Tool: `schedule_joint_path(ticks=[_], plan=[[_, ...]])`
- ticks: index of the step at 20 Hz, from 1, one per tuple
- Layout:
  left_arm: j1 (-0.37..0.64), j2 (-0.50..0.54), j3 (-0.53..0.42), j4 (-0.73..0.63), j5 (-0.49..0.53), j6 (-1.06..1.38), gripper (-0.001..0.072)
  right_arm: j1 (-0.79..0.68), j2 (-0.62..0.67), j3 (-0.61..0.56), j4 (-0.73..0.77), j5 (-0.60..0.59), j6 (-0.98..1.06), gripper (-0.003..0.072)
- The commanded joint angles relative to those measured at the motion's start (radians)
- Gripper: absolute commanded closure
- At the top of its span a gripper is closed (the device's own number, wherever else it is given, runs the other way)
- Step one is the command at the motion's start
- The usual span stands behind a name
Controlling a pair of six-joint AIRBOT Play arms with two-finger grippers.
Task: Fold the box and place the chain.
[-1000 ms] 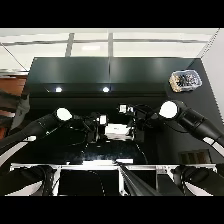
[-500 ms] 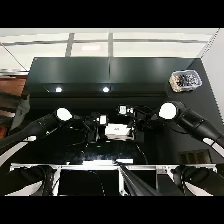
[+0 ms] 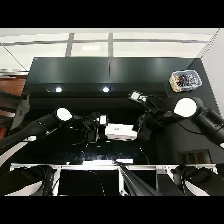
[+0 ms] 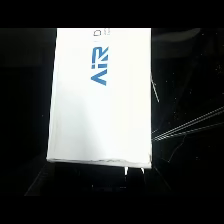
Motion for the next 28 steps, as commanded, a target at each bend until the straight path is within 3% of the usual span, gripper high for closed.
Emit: schedule_joint_path(ticks=[1, 3, 5, 16, 28], plan=[[0.0, 0.0, 0.001, 0.0, -0.001, 0.0, 0.0377, -0.051, 0.026, -0.11, 0.251, 0.029, 0.196, 0.0674], [0.0, 0.0, 0.001, 0.0, -0.001, 0.0, 0.0376, -0.05, 0.026, -0.199, 0.512, -0.094, 0.127, 0.0675], [0.0, 0.0, 0.001, 0.0, 0.0, 0.0, 0.0369, -0.05, 0.014, -0.251, 0.639, -0.182, 0.109, 0.0675], [0.0, 0.0, 0.001, 0.0, 0.0, 0.0, 0.0369, -0.05, -0.16, -0.261, 0.559, -0.227, 0.031, 0.0674], [0.0, 0.0, 0.001, 0.001, 0.0, 0.001, 0.0352, -0.051, -0.168, -0.254, 0.527, -0.254, 0.026, 0.0674]])
